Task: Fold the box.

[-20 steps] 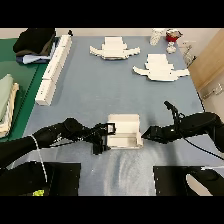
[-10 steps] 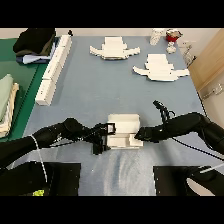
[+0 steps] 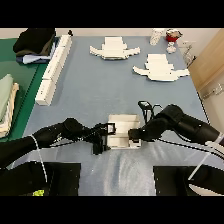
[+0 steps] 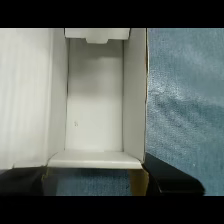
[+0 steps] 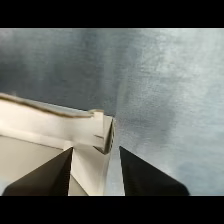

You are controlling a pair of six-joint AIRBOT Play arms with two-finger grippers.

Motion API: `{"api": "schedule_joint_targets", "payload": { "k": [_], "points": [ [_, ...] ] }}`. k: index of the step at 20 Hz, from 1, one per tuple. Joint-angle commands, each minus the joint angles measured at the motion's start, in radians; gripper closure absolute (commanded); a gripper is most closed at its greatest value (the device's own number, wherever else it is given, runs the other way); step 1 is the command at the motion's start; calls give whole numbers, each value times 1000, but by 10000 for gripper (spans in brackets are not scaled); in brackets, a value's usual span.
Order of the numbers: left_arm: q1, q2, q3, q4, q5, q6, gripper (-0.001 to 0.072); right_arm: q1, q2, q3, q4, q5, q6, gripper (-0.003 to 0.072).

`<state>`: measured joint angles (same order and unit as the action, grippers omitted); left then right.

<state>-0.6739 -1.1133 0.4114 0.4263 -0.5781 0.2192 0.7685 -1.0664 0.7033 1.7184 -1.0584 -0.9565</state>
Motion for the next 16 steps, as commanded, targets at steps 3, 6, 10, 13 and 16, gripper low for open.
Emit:
{"api": "schedule_joint_targets", "payload": {
  "k": [3,6,10,13,16],
  "points": [
    [0,1,1,0,0,0,176,94,-118,64,-103,-29,200,247],
    [0,1,1,0,0,0,176,94,-126,64,-110,-31,231,302],
    [0,1,1,0,0,0,176,94,-126,64,-126,-31,243,538],
    [0,1,1,0,0,0,176,94,-126,64,-129,-32,243,684],
    [0,1,1,0,0,0,176,94,-126,64,-128,-33,250,685]
  ]
}}
